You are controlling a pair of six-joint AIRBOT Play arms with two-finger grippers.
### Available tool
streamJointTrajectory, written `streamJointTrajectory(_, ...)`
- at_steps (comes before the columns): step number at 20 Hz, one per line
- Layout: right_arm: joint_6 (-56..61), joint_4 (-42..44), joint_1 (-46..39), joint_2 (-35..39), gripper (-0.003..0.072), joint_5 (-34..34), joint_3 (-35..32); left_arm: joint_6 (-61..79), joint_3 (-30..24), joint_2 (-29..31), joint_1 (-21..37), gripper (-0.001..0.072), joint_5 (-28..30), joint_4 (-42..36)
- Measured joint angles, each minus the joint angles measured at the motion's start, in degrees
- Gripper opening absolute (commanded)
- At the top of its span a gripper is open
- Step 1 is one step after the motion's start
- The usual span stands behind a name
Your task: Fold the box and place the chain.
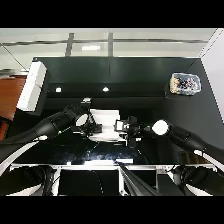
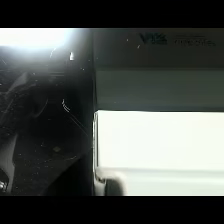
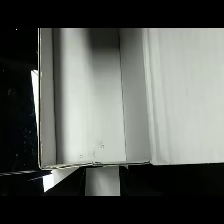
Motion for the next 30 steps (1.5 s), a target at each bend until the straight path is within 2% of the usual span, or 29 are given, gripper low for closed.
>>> streamJointTrajectory(12, 0.0, 8.0, 1.3, -2.6, 0.0239, -0.9, 0.0, 0.0, 0.0, 0.0, 0.0, 0.0029, 0.0, -0.2)
streamJointTrajectory(13, 0.0, 8.1, 1.4, -2.7, 0.026, -0.9, 0.0, 0.0, 0.0, 0.0, 0.0, 0.0029, 0.0, -0.2)
streamJointTrajectory(14, 0.0, 8.3, 1.4, -2.8, 0.0355, -0.9, 0.0, 0.0, 0.0, 0.0, 0.0, 0.0029, 0.0, -0.2)
streamJointTrajectory(16, 0.0, 8.5, 1.4, -2.9, 0.0373, -0.9, 0.0, 0.0, 0.0, 0.0, 0.0, 0.0029, 0.1, -0.2)
streamJointTrajectory(17, 0.0, 8.5, 1.4, -2.9, 0.0372, -1.0, 0.0, 0.0, 0.0, 0.0, 0.0, 0.0029, 0.1, -0.2)
streamJointTrajectory(19, 0.0, 8.5, 1.4, -2.9, 0.0252, -1.0, 0.0, 0.0, 0.0, 0.0, 0.0, 0.0029, 0.1, -0.2)
streamJointTrajectory(20, 0.0, 8.5, 1.4, -2.9, 0.0367, -1.1, 0.0, 0.0, 0.0, 0.0, 0.0, 0.0029, 0.1, -0.2)
streamJointTrajectory(21, 0.0, 8.6, 1.4, -2.9, 0.042, -1.0, 0.0, 0.0, 0.0, 0.0, 0.0, 0.0029, 0.1, -0.3)
streamJointTrajectory(22, 0.0, 8.6, 1.4, -2.9, 0.0374, -1.0, 0.0, 0.0, 0.0, 0.0, 0.0, 0.0029, 0.1, -0.3)
streamJointTrajectory(23, 0.0, 8.6, 1.4, -2.9, 0.0166, -1.0, 0.0, 0.0, 0.0, 0.0, 0.0, 0.003, 0.1, -0.3)
streamJointTrajectory(24, 0.0, 8.6, 1.4, -2.9, 0.0018, -1.2, 0.0, 0.0, 0.0, 0.0, 0.0, 0.003, 0.1, -0.3)
streamJointTrajectory(27, 0.7, 8.3, 1.0, -2.4, 0.0023, -1.4, 0.0, -0.1, 0.0, 0.0, 0.0, 0.003, 0.4, -0.5)
streamJointTrajectory(30, 11.3, 4.5, -2.2, 0.7, 0.0023, -0.9, 0.0, 0.0, 0.0, 0.0, 0.0, 0.003, 0.8, -0.4)
